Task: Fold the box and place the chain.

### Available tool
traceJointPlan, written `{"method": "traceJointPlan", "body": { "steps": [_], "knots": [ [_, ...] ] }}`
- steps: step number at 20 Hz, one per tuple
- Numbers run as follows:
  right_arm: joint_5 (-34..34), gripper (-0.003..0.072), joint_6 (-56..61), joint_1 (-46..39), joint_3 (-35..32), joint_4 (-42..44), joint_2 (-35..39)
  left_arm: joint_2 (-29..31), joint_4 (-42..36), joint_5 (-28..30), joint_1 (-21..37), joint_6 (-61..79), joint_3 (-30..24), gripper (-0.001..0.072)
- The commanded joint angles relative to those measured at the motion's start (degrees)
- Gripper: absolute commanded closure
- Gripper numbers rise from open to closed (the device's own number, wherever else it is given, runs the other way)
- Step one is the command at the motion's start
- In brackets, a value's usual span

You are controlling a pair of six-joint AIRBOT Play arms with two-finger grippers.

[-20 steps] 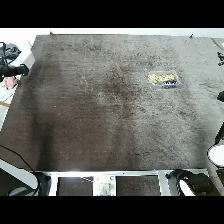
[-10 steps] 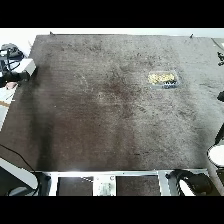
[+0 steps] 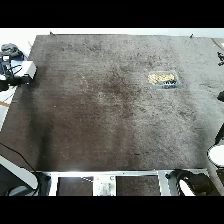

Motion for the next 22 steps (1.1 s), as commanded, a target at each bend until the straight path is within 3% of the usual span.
{"method": "traceJointPlan", "body": {
  "steps": [1,4,5,6,7,13,14,22],
  "knots": [
    [0.0,0.0673,0.0,0.0,0.0,0.0,0.0,-0.3,2.1,0.8,0.3,-0.7,0.0,0.0703],
    [0.0,0.0673,0.0,0.0,0.0,0.0,0.0,-0.3,1.7,0.1,0.3,-0.7,0.0,0.0696],
    [0.0,0.0674,0.0,0.0,0.0,0.0,0.0,-0.3,1.7,0.1,0.3,-0.6,0.0,0.0623],
    [0.0,0.0673,0.0,0.0,0.0,0.0,0.0,-0.3,1.7,0.3,0.3,-0.3,0.0,0.0297],
    [0.0,0.0673,0.0,0.0,0.0,0.0,0.0,-0.3,1.7,0.4,0.3,-0.3,0.0,0.0131],
    [0.0,0.0673,0.0,0.0,0.0,0.0,0.0,0.5,1.6,-0.2,0.3,-0.3,0.1,0.0126],
    [0.0,0.0674,0.0,0.0,0.0,0.0,0.0,1.1,1.6,-0.2,0.3,-0.3,0.0,0.0026],
    [0.0,0.0673,0.0,0.0,0.0,0.0,0.0,3.6,1.3,-1.6,0.3,-0.3,0.4,-0.0011]
  ]
}}
